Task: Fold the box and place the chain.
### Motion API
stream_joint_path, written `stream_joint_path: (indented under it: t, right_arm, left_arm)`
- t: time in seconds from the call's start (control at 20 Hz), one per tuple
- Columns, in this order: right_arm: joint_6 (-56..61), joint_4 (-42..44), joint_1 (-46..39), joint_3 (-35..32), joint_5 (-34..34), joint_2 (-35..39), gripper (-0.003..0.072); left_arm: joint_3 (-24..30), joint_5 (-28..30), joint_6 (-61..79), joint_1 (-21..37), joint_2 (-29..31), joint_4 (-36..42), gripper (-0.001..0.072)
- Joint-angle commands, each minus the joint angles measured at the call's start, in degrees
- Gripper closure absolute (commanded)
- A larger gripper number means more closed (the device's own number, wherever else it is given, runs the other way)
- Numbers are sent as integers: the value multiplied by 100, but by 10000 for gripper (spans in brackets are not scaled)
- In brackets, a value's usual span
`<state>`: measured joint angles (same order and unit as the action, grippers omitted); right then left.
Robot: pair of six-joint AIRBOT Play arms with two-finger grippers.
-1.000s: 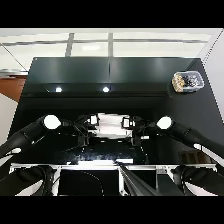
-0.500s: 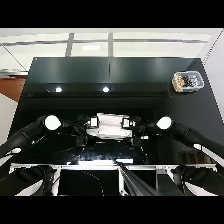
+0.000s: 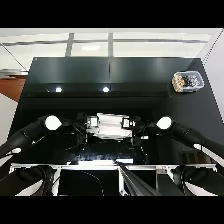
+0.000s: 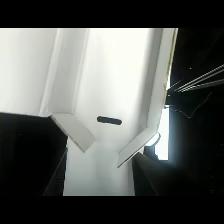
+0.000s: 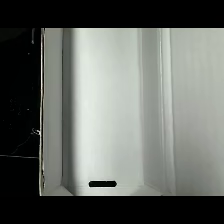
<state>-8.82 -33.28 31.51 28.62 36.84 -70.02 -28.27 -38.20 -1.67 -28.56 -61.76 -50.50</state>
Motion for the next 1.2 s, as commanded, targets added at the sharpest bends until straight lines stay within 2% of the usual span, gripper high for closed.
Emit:
stream_joint_path:
  t: [0.0,0.05,0.1,0.3,0.45,0.5,0.55,0.75,0.95,1.0,1.05,1.15]
  right_arm:
    - [2,2,4,-2,0,-4,200]
    - [4,2,4,-2,0,-4,200]
    - [4,2,4,-2,0,-4,200]
    - [2,2,4,-2,2,-4,200]
    - [2,2,4,-2,2,-4,200]
    - [2,2,4,-2,0,-4,200]
    - [4,2,4,-2,0,-4,200]
    - [2,2,4,0,0,-4,200]
    - [2,2,4,0,0,-4,200]
    - [4,2,4,-2,2,-4,200]
    - [2,2,4,0,2,-4,200]
    - [4,2,4,-2,0,-4,200]
  left_arm:
    - [-11,85,205,-168,-4,63,258]
    - [-11,81,205,-232,-9,61,326]
    - [-11,83,214,-295,-11,61,354]
    - [-17,372,214,-376,-9,20,357]
    - [-22,323,101,-376,-9,256,359]
    - [-22,308,103,-376,-9,428,384]
    - [-22,308,103,-376,-9,623,463]
    - [-20,308,105,-378,-33,1080,488]
    - [-20,22,105,-402,-271,1099,490]
    - [-20,-44,105,-402,-304,1099,508]
    - [-20,-101,107,-400,-299,1099,584]
    - [-20,-101,107,-400,-297,1097,584]
